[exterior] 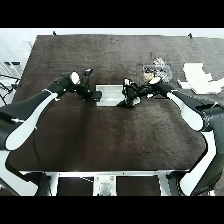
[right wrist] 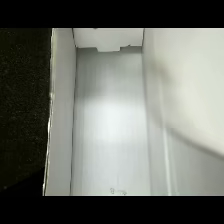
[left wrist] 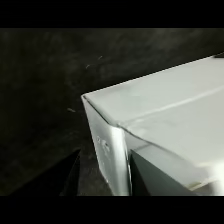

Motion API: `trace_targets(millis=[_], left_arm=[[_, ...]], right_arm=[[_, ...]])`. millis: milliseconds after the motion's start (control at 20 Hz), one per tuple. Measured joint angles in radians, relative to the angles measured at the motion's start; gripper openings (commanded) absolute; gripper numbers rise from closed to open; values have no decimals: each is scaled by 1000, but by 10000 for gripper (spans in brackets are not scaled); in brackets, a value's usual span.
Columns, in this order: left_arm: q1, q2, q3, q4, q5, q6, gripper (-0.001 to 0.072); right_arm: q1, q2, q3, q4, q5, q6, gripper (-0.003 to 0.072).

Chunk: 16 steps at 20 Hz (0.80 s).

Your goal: Fold the box and place the chain.

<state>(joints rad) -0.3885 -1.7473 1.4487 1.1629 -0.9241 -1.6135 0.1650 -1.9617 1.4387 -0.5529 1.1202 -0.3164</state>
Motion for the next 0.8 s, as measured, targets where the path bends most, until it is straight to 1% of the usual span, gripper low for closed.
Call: trace_targets(millis=[50, 150, 250, 300, 400, 450, 500, 600, 700, 750, 800], left_arm=[[-6, 4, 7, 14, 8, -21, 367], [-16, -8, 9, 59, -21, -52, 367], [-21, 3, 24, 63, 6, -69, 367], [-23, -6, 26, 83, -11, -76, 367], [-27, -5, 46, 83, -3, -92, 367], [-27, -16, 54, 87, -16, -103, 367], [-28, -30, 64, 99, -49, -115, 367], [-32, -43, 105, 108, -61, -135, 367], [-42, -72, 145, 134, -118, -154, 367], [-45, -80, 171, 139, -121, -163, 367], [-48, -96, 196, 147, -146, -173, 367]], right_arm=[[-2, 0, 0, 0, -1, 0, 579], [-3, 0, 0, -2, 0, 0, 579], [-3, 0, 0, -3, -2, 0, 579], [-3, 0, 0, -4, -1, 0, 579], [-3, 0, 0, -4, -1, 0, 579], [-3, 0, 0, -4, -2, 0, 579], [-3, 0, 0, -4, -1, 0, 579], [-3, 0, 0, -4, -1, 0, 579], [-3, 0, 0, -5, -1, 0, 579], [-3, 0, 0, -5, -1, 0, 579], [-3, 0, 0, -5, -1, 0, 579]])
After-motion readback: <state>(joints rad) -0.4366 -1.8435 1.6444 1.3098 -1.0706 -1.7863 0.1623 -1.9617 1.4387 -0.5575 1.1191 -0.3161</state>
